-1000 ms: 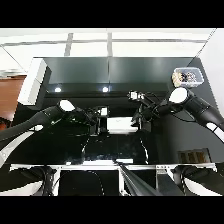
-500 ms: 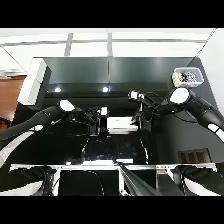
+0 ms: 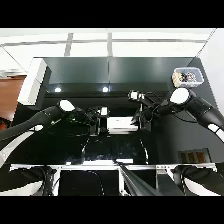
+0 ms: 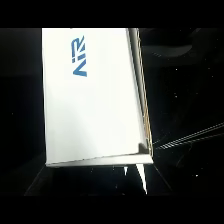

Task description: Fold the box and place the chain.

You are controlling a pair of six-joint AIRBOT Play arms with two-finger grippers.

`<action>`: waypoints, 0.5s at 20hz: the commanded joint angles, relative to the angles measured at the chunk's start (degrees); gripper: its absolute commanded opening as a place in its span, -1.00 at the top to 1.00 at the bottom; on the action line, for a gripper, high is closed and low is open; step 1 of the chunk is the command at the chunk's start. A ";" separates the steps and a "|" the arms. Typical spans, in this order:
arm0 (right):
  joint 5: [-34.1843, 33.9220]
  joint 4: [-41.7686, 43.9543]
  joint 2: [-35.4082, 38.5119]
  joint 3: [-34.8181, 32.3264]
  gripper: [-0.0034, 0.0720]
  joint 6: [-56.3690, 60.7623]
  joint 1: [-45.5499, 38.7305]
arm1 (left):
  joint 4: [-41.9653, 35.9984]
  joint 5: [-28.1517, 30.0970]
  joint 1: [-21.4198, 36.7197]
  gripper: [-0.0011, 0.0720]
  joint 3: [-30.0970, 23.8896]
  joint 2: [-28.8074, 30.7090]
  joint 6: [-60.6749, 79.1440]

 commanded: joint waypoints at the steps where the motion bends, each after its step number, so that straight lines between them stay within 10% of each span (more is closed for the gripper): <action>1: -0.17 0.20 0.02 0.02 0.57 1.75 0.04 | 0.02 -0.09 0.00 -0.12 0.00 -0.04 -0.09; 10: 0.39 -0.87 0.00 0.00 0.56 1.84 0.11 | 0.02 -0.07 0.00 -0.12 0.00 -0.04 -0.09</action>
